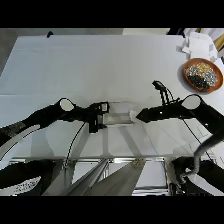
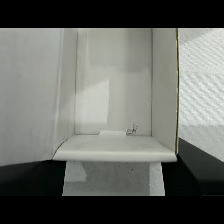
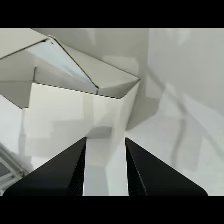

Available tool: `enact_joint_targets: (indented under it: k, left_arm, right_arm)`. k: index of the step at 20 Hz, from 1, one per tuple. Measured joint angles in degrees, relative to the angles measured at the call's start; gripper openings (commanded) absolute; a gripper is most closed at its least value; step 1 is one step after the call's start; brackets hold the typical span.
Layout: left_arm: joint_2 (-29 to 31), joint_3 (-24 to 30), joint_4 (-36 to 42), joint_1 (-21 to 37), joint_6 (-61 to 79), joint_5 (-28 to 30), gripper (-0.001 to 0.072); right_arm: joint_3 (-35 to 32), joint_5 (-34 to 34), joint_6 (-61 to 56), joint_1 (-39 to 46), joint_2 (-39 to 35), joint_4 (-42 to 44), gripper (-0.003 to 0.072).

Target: Fold the box and place the chain.

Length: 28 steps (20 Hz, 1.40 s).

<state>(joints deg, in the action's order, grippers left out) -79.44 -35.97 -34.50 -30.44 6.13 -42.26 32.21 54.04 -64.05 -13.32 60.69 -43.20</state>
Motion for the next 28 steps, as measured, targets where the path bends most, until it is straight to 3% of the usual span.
enact_joint_targets:
  k: [4, 5, 15, 27, 28]
  left_arm:
    - [0.0, 0.0, 0.0, 0.0, 0.0, 0.0, 0.0008]
    - [0.0, 0.0, 0.0, 0.0, 0.0, 0.0, 0.0008]
    - [0.0, 0.0, 0.0, 0.0, 0.0, 0.0, 0.0008]
    - [0.0, 0.0, 0.0, 0.0, 0.0, 0.0, 0.0008]
    - [0.0, 0.0, 0.0, 0.0, 0.0, 0.0, 0.0008]
  right_arm:
    - [0.1, -1.1, -0.8, -1.8, -0.1, 0.0, 0.0366]
    - [0.1, -1.7, -1.8, -2.4, -0.1, -0.7, 0.0422]
    - [5.5, -4.9, -16.0, -11.1, 3.6, -13.0, 0.0421]
    - [15.2, 0.3, -37.8, -21.7, 12.4, -28.3, 0.0424]
    - [15.5, 0.8, -39.3, -22.2, 12.6, -29.3, 0.0473]
